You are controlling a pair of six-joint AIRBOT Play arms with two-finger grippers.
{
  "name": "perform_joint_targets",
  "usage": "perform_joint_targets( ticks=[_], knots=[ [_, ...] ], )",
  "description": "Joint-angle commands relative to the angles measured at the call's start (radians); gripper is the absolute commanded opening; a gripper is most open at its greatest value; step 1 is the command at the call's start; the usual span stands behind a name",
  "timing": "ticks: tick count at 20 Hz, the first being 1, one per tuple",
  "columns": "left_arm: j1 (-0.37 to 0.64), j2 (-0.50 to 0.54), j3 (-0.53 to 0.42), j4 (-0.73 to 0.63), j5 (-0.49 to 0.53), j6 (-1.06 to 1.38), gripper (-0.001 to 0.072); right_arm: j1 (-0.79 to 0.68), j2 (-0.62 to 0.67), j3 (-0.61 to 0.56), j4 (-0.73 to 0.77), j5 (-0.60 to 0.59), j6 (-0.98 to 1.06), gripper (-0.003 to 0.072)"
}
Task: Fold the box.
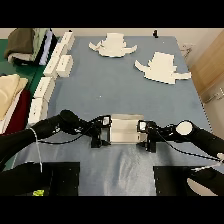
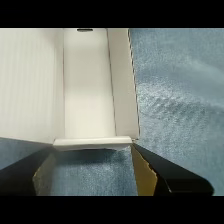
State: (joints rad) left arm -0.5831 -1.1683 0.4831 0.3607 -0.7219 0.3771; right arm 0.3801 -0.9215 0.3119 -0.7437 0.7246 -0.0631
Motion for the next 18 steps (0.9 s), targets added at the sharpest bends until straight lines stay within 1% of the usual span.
perform_joint_targets(
  ticks=[1, 4, 7, 13, 16, 17, 18],
  knots=[
    [-0.021, -0.01, 0.0, -0.024, 0.027, 0.0, 0.0705, 0.0, 0.0, 0.0, 0.0, 0.0, 0.002, 0.052],
    [-0.049, -0.018, 0.0, -0.024, 0.051, -0.005, 0.0706, 0.0, 0.0, 0.0, 0.0, 0.0, 0.002, 0.052],
    [-0.078, -0.018, 0.0, -0.023, 0.108, -0.035, 0.0705, 0.0, 0.0, 0.0, 0.0, 0.0, 0.002, 0.052],
    [-0.09, -0.018, 0.001, -0.016, 0.122, -0.06, 0.0704, 0.0, 0.0, 0.0, 0.0, 0.0, 0.002, 0.052],
    [-0.128, -0.021, 0.001, -0.005, 0.162, -0.081, 0.0704, 0.0, 0.0, 0.0, 0.0, 0.0, 0.002, 0.052],
    [-0.135, -0.021, 0.001, 0.004, 0.168, -0.087, 0.0687, 0.0, 0.0, 0.0, 0.0, 0.0, 0.002, 0.052],
    [-0.134, -0.021, 0.001, 0.007, 0.171, -0.093, 0.0583, 0.0, 0.0, 0.0, 0.0, 0.0, 0.002, 0.052]
  ],
)
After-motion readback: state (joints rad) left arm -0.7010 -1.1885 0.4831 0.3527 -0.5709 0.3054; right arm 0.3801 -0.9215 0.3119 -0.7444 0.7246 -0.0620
